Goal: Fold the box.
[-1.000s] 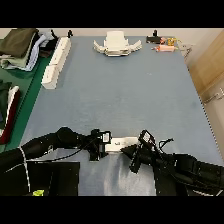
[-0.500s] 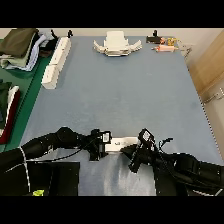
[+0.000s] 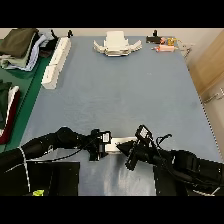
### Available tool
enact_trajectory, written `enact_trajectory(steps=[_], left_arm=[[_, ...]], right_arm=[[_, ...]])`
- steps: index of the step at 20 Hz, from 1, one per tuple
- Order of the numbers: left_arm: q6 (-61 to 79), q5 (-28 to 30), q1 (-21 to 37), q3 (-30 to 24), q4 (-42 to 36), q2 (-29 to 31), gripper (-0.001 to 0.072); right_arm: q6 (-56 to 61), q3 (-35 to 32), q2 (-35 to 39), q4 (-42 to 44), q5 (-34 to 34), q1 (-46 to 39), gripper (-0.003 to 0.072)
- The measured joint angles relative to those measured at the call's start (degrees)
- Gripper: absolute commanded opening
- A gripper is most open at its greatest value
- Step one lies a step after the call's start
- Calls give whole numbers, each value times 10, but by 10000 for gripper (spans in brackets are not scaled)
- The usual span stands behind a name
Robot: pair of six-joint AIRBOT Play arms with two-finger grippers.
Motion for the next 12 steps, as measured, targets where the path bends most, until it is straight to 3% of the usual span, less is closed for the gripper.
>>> enact_trajectory(steps=[5, 12], left_arm=[[0, 0, 0, 0, 0, 0, 519], [0, 0, 0, 0, 0, 0, 519]], right_arm=[[0, 53, 0, -84, -100, -21, 12], [3, 197, -4, -184, -413, -154, 11]])
